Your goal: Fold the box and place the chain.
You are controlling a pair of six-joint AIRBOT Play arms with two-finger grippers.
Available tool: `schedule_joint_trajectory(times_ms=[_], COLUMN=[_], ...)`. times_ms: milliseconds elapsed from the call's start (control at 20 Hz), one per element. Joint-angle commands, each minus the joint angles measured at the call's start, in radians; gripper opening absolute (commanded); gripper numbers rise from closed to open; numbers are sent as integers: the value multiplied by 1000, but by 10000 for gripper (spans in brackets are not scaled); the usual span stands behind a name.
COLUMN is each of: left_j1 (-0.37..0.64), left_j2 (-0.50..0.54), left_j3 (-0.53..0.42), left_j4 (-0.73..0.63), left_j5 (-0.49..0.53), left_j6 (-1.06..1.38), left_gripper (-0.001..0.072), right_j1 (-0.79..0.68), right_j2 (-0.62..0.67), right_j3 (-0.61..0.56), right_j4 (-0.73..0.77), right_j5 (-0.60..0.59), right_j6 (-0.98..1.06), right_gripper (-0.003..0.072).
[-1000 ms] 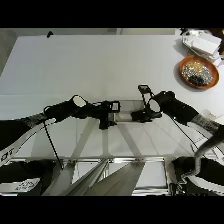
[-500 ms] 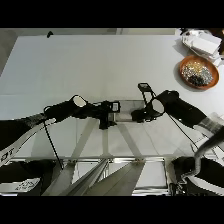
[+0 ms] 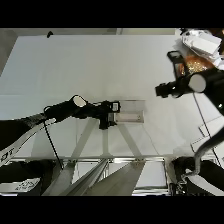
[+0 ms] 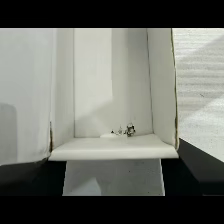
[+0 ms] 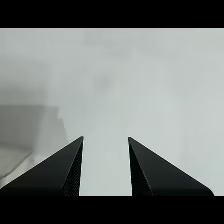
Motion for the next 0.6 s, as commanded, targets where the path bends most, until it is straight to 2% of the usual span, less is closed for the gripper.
schedule_joint_trajectory(times_ms=[0,150,250,300,400,550], left_j1=[0,0,0,0,0,0], left_j2=[0,0,0,0,0,0], left_j3=[0,0,0,0,0,0], left_j4=[0,0,0,0,0,0], left_j5=[0,0,0,0,0,0], left_j6=[0,0,0,0,0,0], left_gripper=[136,136,136,136,136,136], right_j1=[-269,-452,-521,-540,-556,-551], right_j2=[-126,-309,-419,-463,-539,-594], right_j3=[124,286,385,422,473,489], right_j4=[-14,-12,-13,-13,-10,-3], right_j5=[-43,-27,-18,-14,-14,-34], right_j6=[-169,-204,-254,-253,-253,-253], right_gripper=[284,295,307,359,421,415])
